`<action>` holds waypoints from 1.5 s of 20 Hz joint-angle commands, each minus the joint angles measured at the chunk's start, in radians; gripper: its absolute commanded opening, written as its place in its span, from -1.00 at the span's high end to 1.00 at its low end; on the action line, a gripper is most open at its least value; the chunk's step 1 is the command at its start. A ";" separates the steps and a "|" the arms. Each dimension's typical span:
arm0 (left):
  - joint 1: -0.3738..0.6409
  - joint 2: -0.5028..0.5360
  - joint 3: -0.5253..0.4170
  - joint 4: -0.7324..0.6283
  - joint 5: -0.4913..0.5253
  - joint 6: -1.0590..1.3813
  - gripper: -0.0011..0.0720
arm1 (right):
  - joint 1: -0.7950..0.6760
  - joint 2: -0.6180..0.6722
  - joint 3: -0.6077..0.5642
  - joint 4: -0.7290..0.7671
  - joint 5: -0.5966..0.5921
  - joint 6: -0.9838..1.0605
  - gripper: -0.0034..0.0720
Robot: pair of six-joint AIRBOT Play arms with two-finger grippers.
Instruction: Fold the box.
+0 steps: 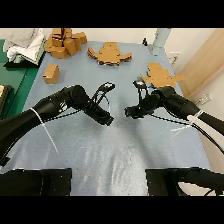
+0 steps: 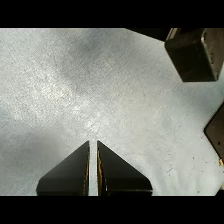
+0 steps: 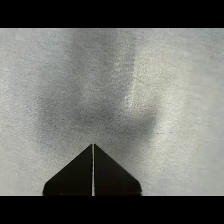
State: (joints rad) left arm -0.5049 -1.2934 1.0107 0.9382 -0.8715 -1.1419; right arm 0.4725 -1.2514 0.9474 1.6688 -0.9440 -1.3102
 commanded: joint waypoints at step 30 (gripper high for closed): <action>-0.001 -0.003 0.000 0.000 0.000 0.000 0.73 | -0.966 -0.462 0.647 0.292 0.072 -0.511 -0.31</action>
State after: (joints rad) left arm -0.5049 -1.2957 1.0107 0.9386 -0.8715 -1.1423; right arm -0.2802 -1.5558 1.4361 1.6993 -0.8906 -1.5658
